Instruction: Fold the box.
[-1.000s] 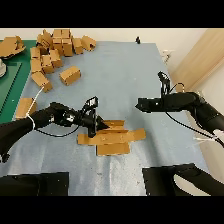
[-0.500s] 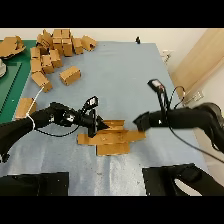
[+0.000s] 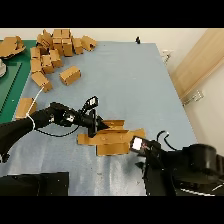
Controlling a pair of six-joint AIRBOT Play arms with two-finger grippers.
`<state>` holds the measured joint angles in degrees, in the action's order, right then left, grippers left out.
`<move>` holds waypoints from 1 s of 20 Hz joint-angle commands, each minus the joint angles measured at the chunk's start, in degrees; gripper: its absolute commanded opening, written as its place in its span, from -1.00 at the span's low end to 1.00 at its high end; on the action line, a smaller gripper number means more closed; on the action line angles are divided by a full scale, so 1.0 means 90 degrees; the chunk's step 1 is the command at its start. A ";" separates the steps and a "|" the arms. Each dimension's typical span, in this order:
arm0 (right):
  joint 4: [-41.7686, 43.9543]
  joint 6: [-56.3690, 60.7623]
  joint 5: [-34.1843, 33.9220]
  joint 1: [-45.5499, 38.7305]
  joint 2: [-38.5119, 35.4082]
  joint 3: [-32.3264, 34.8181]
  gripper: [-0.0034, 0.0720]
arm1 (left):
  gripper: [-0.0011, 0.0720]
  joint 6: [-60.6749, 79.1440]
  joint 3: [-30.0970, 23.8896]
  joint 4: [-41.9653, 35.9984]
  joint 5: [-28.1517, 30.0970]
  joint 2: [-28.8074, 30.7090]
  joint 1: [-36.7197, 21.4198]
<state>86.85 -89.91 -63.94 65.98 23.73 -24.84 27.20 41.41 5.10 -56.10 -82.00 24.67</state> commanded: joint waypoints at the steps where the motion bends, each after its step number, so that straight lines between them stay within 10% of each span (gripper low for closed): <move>1: -0.1299 -0.0563 0.1481 0.0663 0.0384 0.0464 0.44 | -0.94 0.0000 0.0007 0.0000 0.0002 0.0002 0.0000; 8: -0.1676 -0.0872 0.2635 0.0644 0.2438 0.0474 0.44 | -0.94 0.0000 0.0007 0.0000 0.0000 0.0002 -0.0002; 20: -0.4277 0.1112 0.2790 0.0644 0.2686 0.0466 0.44 | -0.94 0.0000 0.0007 0.0000 0.0000 0.0002 0.0000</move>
